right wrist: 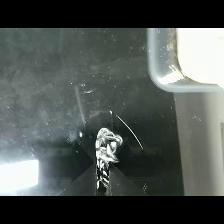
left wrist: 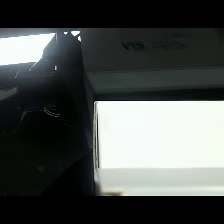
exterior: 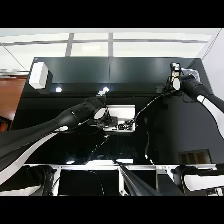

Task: Fold the box and place the chain.

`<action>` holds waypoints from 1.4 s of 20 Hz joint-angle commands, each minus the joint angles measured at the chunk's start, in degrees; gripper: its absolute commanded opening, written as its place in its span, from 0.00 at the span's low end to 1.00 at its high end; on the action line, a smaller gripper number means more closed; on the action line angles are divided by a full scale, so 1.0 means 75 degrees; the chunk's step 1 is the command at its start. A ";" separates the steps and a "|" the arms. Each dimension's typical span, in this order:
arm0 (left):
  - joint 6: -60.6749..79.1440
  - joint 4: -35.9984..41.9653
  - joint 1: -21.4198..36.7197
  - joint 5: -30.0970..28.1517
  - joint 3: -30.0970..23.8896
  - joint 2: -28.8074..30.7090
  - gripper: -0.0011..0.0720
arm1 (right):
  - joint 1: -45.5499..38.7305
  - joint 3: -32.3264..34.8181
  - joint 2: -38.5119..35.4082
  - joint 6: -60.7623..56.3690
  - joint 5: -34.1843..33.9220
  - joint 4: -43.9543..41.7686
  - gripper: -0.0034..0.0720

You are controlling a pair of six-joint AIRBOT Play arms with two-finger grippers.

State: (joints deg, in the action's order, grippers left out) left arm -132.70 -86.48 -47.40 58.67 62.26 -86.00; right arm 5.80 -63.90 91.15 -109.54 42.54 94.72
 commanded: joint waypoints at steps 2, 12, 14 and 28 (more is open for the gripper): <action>0.0003 0.0000 0.0003 0.0003 0.0003 -0.0006 0.05 | 0.0003 -0.0041 -0.0428 0.0286 0.0507 -0.0029 0.06; 0.0003 -0.0003 0.0003 0.0003 0.0003 -0.0006 0.05 | 0.0020 -0.0076 -0.4599 0.4176 0.3372 -0.4118 0.06; 0.0003 -0.0003 0.0003 0.0003 0.0003 -0.0006 0.05 | 0.0020 -0.0283 -0.5286 0.4517 0.3602 -0.5380 0.06; 0.0003 -0.0003 0.0003 0.0000 0.0003 -0.0006 0.05 | 0.0020 -0.1381 -0.5671 0.5418 0.3491 -0.9445 0.06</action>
State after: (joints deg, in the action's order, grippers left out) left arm -132.68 -86.48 -47.40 58.70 62.26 -86.00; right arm 5.91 -74.06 48.75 -69.91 69.01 27.53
